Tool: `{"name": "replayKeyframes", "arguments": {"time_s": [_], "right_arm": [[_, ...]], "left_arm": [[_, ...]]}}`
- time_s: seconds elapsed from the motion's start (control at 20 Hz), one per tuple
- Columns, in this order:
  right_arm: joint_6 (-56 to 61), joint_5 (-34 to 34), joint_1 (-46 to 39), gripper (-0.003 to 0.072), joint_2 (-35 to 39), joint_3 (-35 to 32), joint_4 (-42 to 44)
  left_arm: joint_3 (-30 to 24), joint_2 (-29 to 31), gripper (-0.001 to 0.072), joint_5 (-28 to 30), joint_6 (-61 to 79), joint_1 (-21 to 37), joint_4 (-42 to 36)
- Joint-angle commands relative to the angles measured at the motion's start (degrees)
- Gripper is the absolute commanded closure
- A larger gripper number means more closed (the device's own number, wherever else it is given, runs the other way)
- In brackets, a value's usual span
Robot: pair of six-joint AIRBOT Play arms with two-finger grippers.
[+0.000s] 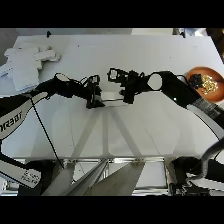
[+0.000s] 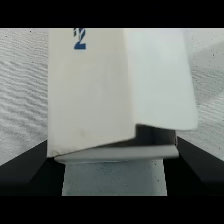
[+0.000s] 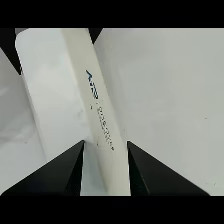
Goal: Fold the box and place the chain.
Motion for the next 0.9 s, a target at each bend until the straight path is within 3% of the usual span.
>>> {"name": "replayKeyframes", "arguments": {"time_s": [0.0, 0.35, 0.5, 0.65, 0.85], "right_arm": [[0.00, 0.13, 0.20, 0.0420, -1.40, -0.11, 0.48], [0.00, -1.14, 1.99, 0.0419, -3.54, -0.11, 1.18], [0.00, 3.82, 2.69, 0.0348, -3.48, -0.09, 1.16], [0.22, 7.85, 2.67, 0.0348, -3.48, -0.09, 1.29], [0.20, 7.82, 2.67, 0.0341, -3.45, -0.09, 1.31]], "left_arm": [[0.02, 0.02, 0.0148, 0.24, -0.04, -0.02, -0.11], [0.02, 0.02, 0.0148, 0.24, -0.04, -0.02, -0.11], [0.02, 0.02, 0.0148, 0.24, -0.04, -0.02, -0.11], [0.02, 0.02, 0.0148, 0.24, -0.04, -0.02, -0.11], [0.02, 0.02, 0.0148, 0.24, -0.04, -0.02, -0.11]]}}
